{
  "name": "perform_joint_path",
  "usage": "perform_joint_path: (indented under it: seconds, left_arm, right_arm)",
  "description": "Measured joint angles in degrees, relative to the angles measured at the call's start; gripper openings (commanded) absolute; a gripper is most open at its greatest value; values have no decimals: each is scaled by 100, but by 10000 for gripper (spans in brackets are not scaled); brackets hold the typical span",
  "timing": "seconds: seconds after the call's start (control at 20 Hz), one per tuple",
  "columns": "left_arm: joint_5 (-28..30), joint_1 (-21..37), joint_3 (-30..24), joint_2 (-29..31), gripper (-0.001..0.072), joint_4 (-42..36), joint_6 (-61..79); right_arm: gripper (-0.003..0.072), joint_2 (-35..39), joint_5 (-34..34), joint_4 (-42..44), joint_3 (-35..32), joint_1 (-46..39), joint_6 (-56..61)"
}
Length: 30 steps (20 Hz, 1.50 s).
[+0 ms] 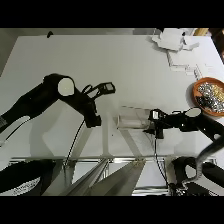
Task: Fold the box and place the chain.
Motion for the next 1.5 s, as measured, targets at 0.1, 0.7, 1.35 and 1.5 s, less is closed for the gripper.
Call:
perform_joint_path:
  seconds: [0.1, 0.7, 1.35, 1.5]
  left_arm:
    - [601, 258, -533, -28, 631, -686, 2135]
    - [1720, 247, -1132, -1276, 700, -3908, 7117]
    - [1788, -28, -1141, -1711, 702, -4511, 7510]
    - [1891, -87, -1141, -1725, 701, -4557, 7495]
  right_arm:
    - [397, 0, 0, 2, 0, 0, 0]
    - [397, 0, 0, 2, 0, 0, 0]
    - [397, 0, 0, 2, 0, 0, 0]
    - [397, 0, 0, 2, 0, 0, -2]
